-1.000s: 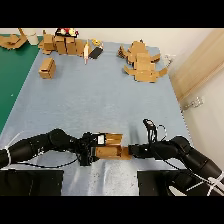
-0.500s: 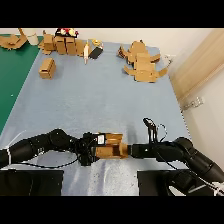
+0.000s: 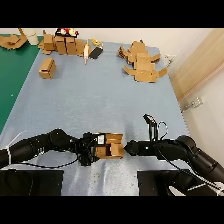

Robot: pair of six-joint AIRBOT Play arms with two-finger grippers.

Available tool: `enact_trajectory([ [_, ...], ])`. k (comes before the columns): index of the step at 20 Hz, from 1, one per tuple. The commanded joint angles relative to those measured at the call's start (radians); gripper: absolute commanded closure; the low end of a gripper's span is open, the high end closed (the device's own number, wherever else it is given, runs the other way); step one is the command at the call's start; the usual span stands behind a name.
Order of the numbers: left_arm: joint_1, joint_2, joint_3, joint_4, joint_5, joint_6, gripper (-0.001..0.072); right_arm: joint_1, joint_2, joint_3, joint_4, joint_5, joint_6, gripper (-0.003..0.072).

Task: Fold the box.

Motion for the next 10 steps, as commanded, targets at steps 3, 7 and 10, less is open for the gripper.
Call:
enact_trajectory([
  [3, 0.000, 0.000, 0.001, 0.000, 0.000, 0.000, 0.0416, 0.001, 0.001, 0.011, 0.013, 0.007, -0.003, 0.0458],
  [7, 0.000, 0.000, 0.001, 0.000, 0.000, 0.000, 0.0416, 0.001, -0.002, 0.011, 0.027, 0.006, -0.003, 0.0270],
  [10, 0.000, 0.000, 0.001, 0.000, 0.000, 0.000, 0.0416, 0.002, -0.041, 0.011, 0.064, 0.002, -0.026, 0.0237],
])
